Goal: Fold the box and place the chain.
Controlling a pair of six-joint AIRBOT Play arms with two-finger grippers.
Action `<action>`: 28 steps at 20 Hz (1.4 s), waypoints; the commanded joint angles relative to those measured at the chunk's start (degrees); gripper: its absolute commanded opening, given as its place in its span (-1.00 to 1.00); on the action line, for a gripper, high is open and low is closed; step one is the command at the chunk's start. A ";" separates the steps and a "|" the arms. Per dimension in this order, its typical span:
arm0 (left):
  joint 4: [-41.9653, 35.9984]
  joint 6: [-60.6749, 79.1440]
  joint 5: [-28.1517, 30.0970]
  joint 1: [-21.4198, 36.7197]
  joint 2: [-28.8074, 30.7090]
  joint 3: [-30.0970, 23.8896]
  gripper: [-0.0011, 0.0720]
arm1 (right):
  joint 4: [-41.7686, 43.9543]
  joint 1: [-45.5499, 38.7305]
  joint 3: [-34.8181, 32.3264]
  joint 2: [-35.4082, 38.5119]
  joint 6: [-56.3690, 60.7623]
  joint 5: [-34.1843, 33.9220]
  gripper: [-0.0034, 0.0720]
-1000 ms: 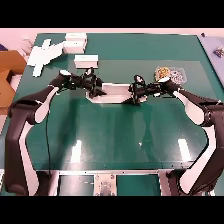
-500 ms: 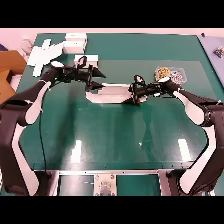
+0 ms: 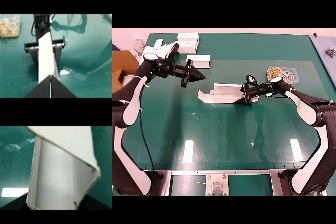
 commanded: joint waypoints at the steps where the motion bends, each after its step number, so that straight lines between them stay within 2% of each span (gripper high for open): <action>1: 0.70 -5.60 1.90 -1.44 2.25 -1.73 -0.94 | 0.00 0.02 0.02 -0.02 0.02 0.02 0.37; 3: 0.39 -5.55 7.45 -2.47 4.94 -6.12 -0.94 | 0.00 0.02 0.02 -0.02 0.02 0.02 0.37; 5: -1.60 -5.42 14.14 -2.80 7.89 -12.68 -0.94 | 0.00 0.02 0.02 -0.02 0.02 0.02 0.37; 9: -13.62 4.20 30.97 -2.93 14.58 -29.03 -0.94 | 0.00 0.00 0.02 -0.02 0.02 0.02 0.37; 11: -18.47 9.84 31.71 -2.93 16.85 -34.32 -0.94 | 0.00 0.02 0.02 -0.02 0.02 0.02 0.37; 13: -18.86 10.54 32.81 -3.65 17.09 -35.93 -0.94 | 0.00 0.02 0.02 -0.02 0.02 0.02 0.37; 18: -21.64 13.20 48.57 -10.62 19.43 -40.85 -0.94 | 0.00 0.02 0.02 -0.02 0.02 0.02 0.37; 19: -21.64 14.34 49.44 -11.67 20.15 -41.66 -0.94 | 0.00 0.02 0.02 -0.02 0.02 0.02 0.37; 22: -20.37 14.01 47.25 -12.26 20.46 -42.60 -0.94 | 0.00 0.02 0.02 -0.02 0.02 0.02 0.37; 28: -16.55 14.49 37.92 -12.26 20.61 -42.60 -0.94 | 0.00 0.02 0.02 -0.02 0.02 0.02 0.37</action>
